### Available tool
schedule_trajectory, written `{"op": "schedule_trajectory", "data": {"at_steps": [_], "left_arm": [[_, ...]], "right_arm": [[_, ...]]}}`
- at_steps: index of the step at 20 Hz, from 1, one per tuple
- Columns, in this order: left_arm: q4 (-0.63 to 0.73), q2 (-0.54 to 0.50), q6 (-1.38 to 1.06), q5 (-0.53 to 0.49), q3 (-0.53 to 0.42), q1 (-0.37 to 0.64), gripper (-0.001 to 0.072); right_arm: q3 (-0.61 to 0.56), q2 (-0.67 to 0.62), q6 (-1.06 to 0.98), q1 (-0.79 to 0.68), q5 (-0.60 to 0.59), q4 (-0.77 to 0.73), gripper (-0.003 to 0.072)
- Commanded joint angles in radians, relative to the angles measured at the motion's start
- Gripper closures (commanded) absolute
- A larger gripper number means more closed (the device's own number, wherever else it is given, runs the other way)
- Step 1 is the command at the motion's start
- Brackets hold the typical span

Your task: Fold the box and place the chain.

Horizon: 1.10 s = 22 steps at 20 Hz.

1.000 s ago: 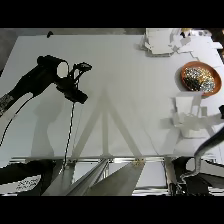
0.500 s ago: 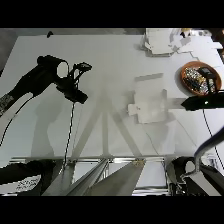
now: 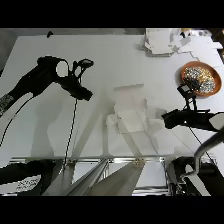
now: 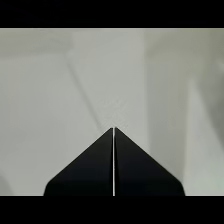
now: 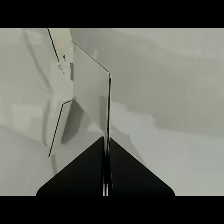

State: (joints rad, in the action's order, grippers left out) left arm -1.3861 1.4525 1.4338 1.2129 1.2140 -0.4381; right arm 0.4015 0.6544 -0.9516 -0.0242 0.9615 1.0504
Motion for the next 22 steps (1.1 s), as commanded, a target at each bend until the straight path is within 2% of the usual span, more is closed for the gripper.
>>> {"op": "schedule_trajectory", "data": {"at_steps": [1,3,4,5,6,7,9,13,19,22], "left_arm": [[0.116,0.005,-0.016,-0.127,0.0,-0.006,0.0707],[0.125,0.012,-0.024,-0.17,0.0,-0.014,0.0698],[0.154,0.02,-0.08,-0.162,0.0,-0.015,0.0593],[0.213,0.031,-0.185,-0.143,0.0,-0.014,0.0378],[0.295,0.047,-0.298,-0.122,-0.001,-0.01,0.0251],[0.368,0.061,-0.389,-0.103,-0.001,-0.009,0.0157],[0.519,0.091,-0.533,-0.093,-0.001,-0.01,0.0019],[0.722,0.135,-0.73,-0.033,-0.001,-0.01,0.0015],[0.738,0.216,-0.741,0.015,-0.002,-0.013,0.0015],[0.814,0.259,-0.814,0.069,-0.002,-0.013,0.0019]], "right_arm": [[-0.022,-0.014,-0.017,0.053,-0.017,-0.005,0.0671],[-0.022,-0.014,-0.017,0.054,-0.022,-0.005,0.0671],[-0.022,-0.014,-0.017,0.054,-0.022,-0.005,0.0671],[-0.022,-0.014,-0.017,0.054,-0.024,-0.005,0.0671],[-0.022,-0.014,-0.017,0.054,-0.024,-0.005,0.0671],[-0.022,-0.014,-0.017,0.054,-0.024,-0.005,0.067],[-0.022,-0.014,-0.017,0.054,-0.025,-0.005,0.067],[-0.022,-0.014,-0.017,0.054,-0.032,-0.005,0.067],[-0.022,-0.014,-0.017,0.054,-0.039,-0.005,0.067],[-0.022,-0.014,-0.017,0.054,-0.039,-0.005,0.067]]}}
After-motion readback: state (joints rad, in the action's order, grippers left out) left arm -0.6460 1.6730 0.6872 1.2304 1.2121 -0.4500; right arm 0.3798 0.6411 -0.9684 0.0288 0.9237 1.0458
